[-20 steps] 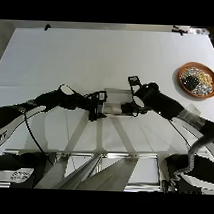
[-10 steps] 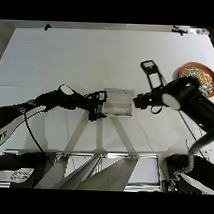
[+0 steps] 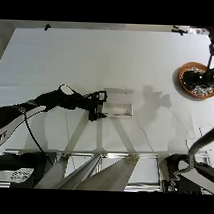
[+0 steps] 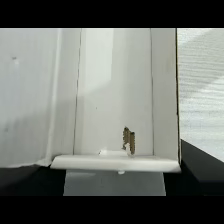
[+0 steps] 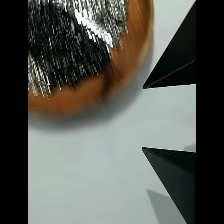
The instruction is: Fold the box and place the chain.
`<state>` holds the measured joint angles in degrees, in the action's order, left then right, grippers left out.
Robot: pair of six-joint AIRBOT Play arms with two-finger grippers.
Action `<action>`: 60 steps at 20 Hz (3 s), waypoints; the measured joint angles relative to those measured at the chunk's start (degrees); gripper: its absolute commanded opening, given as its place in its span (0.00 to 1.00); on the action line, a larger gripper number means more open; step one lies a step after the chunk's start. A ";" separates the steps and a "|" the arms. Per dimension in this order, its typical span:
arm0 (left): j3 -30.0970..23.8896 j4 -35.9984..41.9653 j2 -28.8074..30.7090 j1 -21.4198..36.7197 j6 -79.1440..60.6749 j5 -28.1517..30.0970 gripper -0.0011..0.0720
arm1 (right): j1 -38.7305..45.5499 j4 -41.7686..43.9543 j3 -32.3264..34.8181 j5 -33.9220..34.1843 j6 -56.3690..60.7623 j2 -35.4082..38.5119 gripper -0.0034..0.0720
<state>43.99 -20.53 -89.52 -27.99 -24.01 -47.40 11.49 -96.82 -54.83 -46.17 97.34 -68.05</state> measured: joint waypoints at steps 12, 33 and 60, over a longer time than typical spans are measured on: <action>0.00 0.00 0.00 0.00 0.00 0.02 0.44 | 9.60 5.46 -9.35 6.27 -5.55 -21.88 0.58; 0.00 0.00 0.02 0.00 0.00 0.00 0.44 | 9.77 10.69 -9.99 0.63 -10.03 -13.49 0.07; 0.00 0.02 0.02 0.00 0.00 0.00 0.44 | -17.03 27.78 -9.25 -25.55 -21.40 31.15 0.07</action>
<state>43.99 -20.51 -89.49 -27.99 -24.01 -47.40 -5.54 -69.04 -64.07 -71.72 75.94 -36.91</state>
